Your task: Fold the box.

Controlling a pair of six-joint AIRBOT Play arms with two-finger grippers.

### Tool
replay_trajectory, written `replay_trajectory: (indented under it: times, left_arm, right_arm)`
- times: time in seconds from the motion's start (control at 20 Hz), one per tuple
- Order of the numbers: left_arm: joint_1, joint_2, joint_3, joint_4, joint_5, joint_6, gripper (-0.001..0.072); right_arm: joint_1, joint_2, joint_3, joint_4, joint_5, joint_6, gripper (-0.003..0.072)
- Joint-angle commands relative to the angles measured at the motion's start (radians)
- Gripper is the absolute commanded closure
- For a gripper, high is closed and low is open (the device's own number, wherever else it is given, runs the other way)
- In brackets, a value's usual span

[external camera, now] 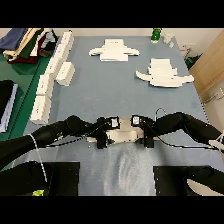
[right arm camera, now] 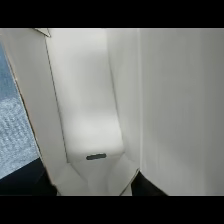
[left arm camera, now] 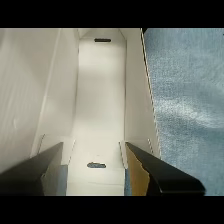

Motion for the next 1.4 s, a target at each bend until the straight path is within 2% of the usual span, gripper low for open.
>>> replay_trajectory:
  times: [0.0, 0.05, 0.1, 0.15, 0.2, 0.3, 0.4, 0.55, 0.65, 0.75, 0.85, 0.95, 1.05, 1.15, 1.25, 1.35]
  left_arm:
    - [0.001, -0.004, 0.0, -0.013, 0.001, 0.002, 0.0031]
    - [0.001, -0.003, 0.0, -0.013, 0.002, 0.002, 0.0034]
    - [0.001, -0.003, 0.0, -0.013, 0.002, -0.005, 0.0181]
    - [0.003, 0.003, 0.0, -0.007, 0.002, -0.015, 0.0511]
    - [0.003, 0.015, 0.0, 0.015, 0.003, -0.027, 0.0692]
    - [0.003, 0.051, 0.0, 0.071, 0.004, -0.125, 0.0694]
    - [0.003, 0.105, 0.0, 0.219, 0.002, -0.306, 0.0694]
    - [0.054, 0.217, 0.001, 0.474, -0.039, -0.764, 0.0694]
    - [0.145, 0.302, 0.001, 0.545, -0.114, -1.099, 0.0693]
    - [0.224, 0.358, 0.0, 0.545, -0.163, -1.261, 0.0694]
    - [0.318, 0.395, 0.0, 0.554, -0.257, -1.33, 0.0695]
    - [0.451, 0.394, -0.001, 0.59, -0.399, -1.464, 0.0695]
    - [0.577, 0.361, -0.021, 0.562, -0.51, -1.49, 0.0694]
    - [0.652, 0.299, -0.056, 0.456, -0.546, -1.45, 0.0694]
    - [0.661, 0.232, -0.082, 0.331, -0.543, -1.361, 0.0694]
    - [0.661, 0.172, -0.094, 0.271, -0.518, -1.332, 0.0695]
  right_arm:
    - [0.0, 0.0, 0.0, 0.003, 0.0, 0.002, 0.0285]
    - [0.0, 0.0, 0.0, 0.003, 0.0, 0.002, 0.0285]
    - [0.0, 0.0, 0.0, 0.003, 0.0, 0.002, 0.0285]
    - [0.0, 0.0, 0.0, 0.003, 0.0, 0.002, 0.0285]
    - [0.0, 0.0, 0.0, 0.003, 0.0, 0.002, 0.0285]
    - [0.0, 0.0, 0.0, 0.003, 0.0, 0.002, 0.0286]
    - [0.0, 0.0, 0.0, 0.003, 0.0, 0.002, 0.0286]
    - [0.0, 0.0, 0.0, 0.003, 0.0, 0.002, 0.0286]
    - [0.0, 0.0, 0.0, 0.003, 0.0, 0.002, 0.0285]
    - [0.0, 0.0, 0.0, 0.003, 0.0, 0.002, 0.0285]
    - [0.0, 0.0, 0.0, 0.003, 0.0, 0.002, 0.0286]
    - [0.0, 0.0, 0.0, 0.003, 0.0, 0.002, 0.0286]
    - [0.0, 0.0, 0.0, 0.003, 0.0, 0.002, 0.0286]
    - [0.0, 0.0, 0.0, 0.003, 0.0, 0.002, 0.0286]
    - [0.0, 0.0, 0.0, 0.003, 0.0, 0.002, 0.0286]
    - [0.0, 0.0, 0.0, 0.003, 0.0, 0.002, 0.0285]
